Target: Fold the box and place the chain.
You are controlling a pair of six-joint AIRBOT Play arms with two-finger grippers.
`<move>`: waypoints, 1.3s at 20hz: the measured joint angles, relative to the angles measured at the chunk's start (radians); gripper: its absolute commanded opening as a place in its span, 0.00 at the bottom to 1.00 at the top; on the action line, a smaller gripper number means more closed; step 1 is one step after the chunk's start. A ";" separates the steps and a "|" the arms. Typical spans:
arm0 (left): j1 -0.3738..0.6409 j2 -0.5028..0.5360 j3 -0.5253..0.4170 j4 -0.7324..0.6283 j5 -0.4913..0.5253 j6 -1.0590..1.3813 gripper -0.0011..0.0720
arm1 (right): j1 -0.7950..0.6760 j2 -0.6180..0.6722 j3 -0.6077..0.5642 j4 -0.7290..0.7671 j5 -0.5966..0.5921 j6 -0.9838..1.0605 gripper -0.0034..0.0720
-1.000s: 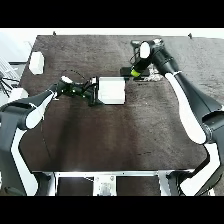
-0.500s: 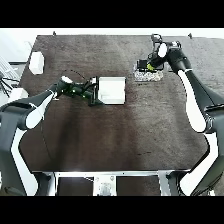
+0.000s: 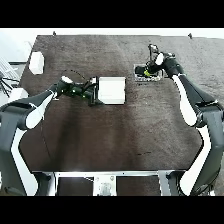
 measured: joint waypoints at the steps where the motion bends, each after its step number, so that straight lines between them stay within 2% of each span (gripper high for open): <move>1: 0.000 0.000 0.000 0.000 0.000 0.000 0.41 | -0.001 -0.004 0.000 0.004 -0.004 -0.005 0.43; 2: 0.000 0.000 0.000 0.000 0.000 0.000 0.41 | -0.003 -0.007 0.000 0.006 -0.008 -0.008 0.43; 3: 0.000 0.000 0.000 0.000 0.000 0.000 0.41 | -0.003 -0.010 0.000 0.011 -0.010 -0.010 0.38; 5: 0.000 0.000 0.000 0.000 0.000 0.000 0.41 | -0.003 -0.013 0.000 0.010 -0.013 -0.015 0.11; 6: 0.000 0.000 0.000 0.000 0.000 0.000 0.41 | -0.003 -0.013 0.000 0.012 -0.016 -0.016 0.06; 10: 0.000 0.000 0.000 0.000 0.000 -0.001 0.41 | -0.003 -0.001 0.005 0.015 -0.020 -0.027 0.06; 15: 0.000 0.000 0.000 0.000 0.000 -0.002 0.41 | -0.002 0.093 0.009 0.015 -0.016 -0.034 0.06; 21: 0.000 0.000 0.000 0.000 0.000 -0.002 0.41 | 0.024 0.338 0.010 -0.022 0.011 -0.044 0.06; 26: 0.000 0.000 0.000 0.000 0.000 -0.002 0.41 | 0.098 0.583 0.010 -0.127 0.017 -0.049 0.06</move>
